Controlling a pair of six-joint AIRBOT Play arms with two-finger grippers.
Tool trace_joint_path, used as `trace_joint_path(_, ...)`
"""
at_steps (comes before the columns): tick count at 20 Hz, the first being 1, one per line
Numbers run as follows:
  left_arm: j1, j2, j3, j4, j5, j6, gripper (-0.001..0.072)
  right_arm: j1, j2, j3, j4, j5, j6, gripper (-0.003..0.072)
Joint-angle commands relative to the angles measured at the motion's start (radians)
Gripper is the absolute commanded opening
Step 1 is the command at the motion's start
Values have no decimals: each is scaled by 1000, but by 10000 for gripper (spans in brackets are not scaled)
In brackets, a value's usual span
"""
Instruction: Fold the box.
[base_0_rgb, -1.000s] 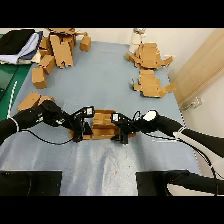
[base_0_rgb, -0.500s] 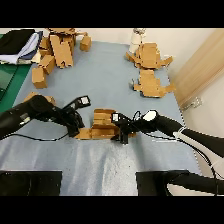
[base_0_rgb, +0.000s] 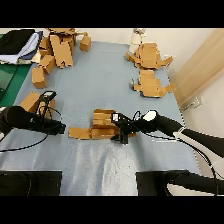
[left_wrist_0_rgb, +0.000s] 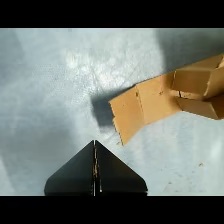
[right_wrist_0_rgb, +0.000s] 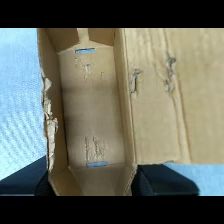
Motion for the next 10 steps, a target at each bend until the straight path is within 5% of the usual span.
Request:
trace_joint_path(1,17,-45,-60,-125,27,-36,9,0,0,0,0,0,0,501)
trace_joint_path(10,17,-159,-79,-335,123,100,9,0,0,0,0,0,0,501)
